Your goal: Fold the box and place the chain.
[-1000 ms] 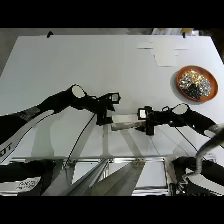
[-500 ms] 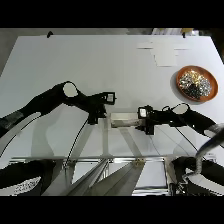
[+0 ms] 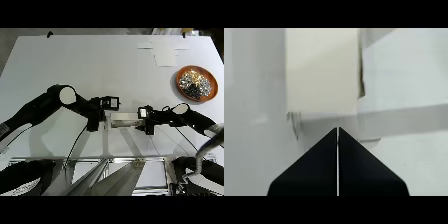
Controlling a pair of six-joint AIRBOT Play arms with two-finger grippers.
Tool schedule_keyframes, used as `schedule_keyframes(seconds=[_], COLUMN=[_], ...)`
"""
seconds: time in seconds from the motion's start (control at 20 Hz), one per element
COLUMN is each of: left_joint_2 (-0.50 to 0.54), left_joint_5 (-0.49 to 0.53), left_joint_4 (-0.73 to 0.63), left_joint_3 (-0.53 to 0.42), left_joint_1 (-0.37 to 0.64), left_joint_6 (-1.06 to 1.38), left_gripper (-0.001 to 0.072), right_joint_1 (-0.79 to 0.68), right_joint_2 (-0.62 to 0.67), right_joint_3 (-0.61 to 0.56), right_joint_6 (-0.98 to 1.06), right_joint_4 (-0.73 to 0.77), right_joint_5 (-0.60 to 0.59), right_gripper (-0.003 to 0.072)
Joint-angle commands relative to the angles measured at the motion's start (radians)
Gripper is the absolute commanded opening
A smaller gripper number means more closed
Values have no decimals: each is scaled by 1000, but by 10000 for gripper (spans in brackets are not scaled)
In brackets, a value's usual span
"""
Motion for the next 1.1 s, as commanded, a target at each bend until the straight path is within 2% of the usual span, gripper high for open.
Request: schedule_keyframes(seconds=[0.0,0.25,0.35,0.5,0.6,0.95,1.05], left_joint_2=[1,-47,-82,-132,-144,-214,-204], left_joint_5=[126,520,611,603,573,568,557], left_joint_4=[-74,-154,-153,-148,-138,-123,-119], left_joint_3=[1,1,1,1,0,0,0], left_joint_1=[-70,-78,-76,-75,-75,-56,-56], left_joint_6=[-54,-253,-364,-476,-484,-504,-504], left_gripper=[3,2,2,2,2,2,2], right_joint_1=[1,1,1,1,1,1,1], right_joint_2=[1,1,1,1,1,1,1], right_joint_3=[0,0,0,0,0,0,0], right_joint_6=[0,0,0,0,0,0,0], right_joint_4=[0,0,0,0,0,0,0], right_joint_5=[3,3,3,3,3,3,3], right_gripper=[271,271,271,271,271,271,271])
